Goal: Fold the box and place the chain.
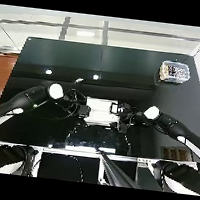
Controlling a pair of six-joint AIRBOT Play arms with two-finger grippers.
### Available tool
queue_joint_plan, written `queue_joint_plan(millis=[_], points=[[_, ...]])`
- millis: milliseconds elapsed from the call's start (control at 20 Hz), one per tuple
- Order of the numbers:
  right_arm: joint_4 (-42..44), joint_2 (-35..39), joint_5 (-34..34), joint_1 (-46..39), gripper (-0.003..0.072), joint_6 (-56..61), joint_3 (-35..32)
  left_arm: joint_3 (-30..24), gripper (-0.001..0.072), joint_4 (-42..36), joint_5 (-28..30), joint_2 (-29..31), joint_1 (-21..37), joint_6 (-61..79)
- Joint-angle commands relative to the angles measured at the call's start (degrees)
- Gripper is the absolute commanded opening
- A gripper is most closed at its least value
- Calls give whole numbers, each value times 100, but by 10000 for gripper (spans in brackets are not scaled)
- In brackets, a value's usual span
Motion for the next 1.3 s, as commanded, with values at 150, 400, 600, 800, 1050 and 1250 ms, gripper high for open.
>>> queue_joint_plan(millis=[150, 400, 600, 800, 1050, 1250], points=[[0, 0, 4, 4, 125, 2, -2, 857, 352, 1860, -575, -540, -931, -2050], [0, 0, 4, 4, 125, 2, -2, 1226, 352, 2581, -966, -872, -1368, -3147], [0, 0, 4, 4, 125, 2, 0, 1405, 352, 2570, -990, -1047, -1473, -3515], [0, 0, 4, 4, 125, 2, -2, 1447, 318, 2542, -973, -1121, -1558, -3628], [0, 0, 4, 4, 125, 2, 0, 1447, 24, 2444, -953, -1121, -1556, -3624], [0, 0, 4, 4, 125, 2, -2, 1447, 441, 2439, -938, -1121, -1556, -3624]])
